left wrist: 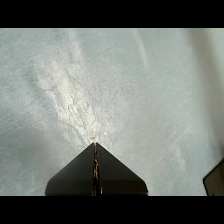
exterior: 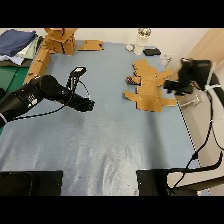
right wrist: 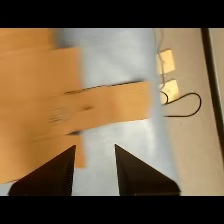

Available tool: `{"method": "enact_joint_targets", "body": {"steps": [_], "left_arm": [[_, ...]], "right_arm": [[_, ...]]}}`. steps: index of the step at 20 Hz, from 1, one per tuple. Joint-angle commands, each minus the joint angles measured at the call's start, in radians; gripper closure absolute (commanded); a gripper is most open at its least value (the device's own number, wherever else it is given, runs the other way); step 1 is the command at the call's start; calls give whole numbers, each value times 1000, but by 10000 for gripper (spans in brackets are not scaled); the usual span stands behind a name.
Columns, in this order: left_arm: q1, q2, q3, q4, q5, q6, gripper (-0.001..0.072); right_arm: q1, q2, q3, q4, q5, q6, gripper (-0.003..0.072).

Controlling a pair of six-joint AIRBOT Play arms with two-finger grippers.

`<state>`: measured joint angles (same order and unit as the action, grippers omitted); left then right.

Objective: Fold the box.

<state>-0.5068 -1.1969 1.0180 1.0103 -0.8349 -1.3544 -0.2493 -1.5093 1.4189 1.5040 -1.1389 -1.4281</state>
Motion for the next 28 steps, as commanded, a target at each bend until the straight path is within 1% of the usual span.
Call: {"method": "enact_joint_targets", "body": {"steps": [1, 2, 3, 5, 10, 11, 12, 13, 18, 23, 24, 25, 27, 28], "left_arm": [[-1, 0, 1, -25, 15, -8, 695], [-1, 0, 1, -39, 14, -8, 695], [-1, 0, 1, -54, 15, -8, 695], [-1, 0, 1, -72, 14, -8, 695], [-1, 0, 1, -94, 15, -7, 693], [-1, 0, 1, -97, 15, -7, 686], [-1, 0, 1, -98, 14, -7, 459], [-1, 0, 1, -100, 15, -8, 308], [-1, 0, 1, -124, 17, -7, 310], [-1, 0, 1, -124, 16, -7, 310], [-1, 0, 1, -125, 16, -8, 310], [-1, 0, 1, -128, 16, -8, 310], [-1, 0, 1, -145, 16, -8, 310], [-1, 0, 1, -151, 15, -7, 310]], "right_arm": [[-315, -74, 16, 451, 47, -381, 296], [-366, -101, 16, 562, 48, -471, 296], [-397, -122, 17, 599, 53, -513, 296], [-425, -158, 17, 599, 58, -561, 297], [-404, -236, 18, 624, 24, -696, 306], [-399, -250, 18, 625, 23, -705, 350], [-393, -262, 18, 627, 24, -720, 350], [-386, -273, 18, 629, 23, -732, 350], [-359, -291, 20, 642, -16, -790, 350], [-319, -291, 85, 694, -74, -818, 350], [-309, -291, 98, 704, -92, -820, 381], [-297, -291, 106, 709, -110, -825, 464], [-269, -291, 115, 727, -144, -827, 477], [-249, -291, 116, 753, -167, -845, 601]]}}
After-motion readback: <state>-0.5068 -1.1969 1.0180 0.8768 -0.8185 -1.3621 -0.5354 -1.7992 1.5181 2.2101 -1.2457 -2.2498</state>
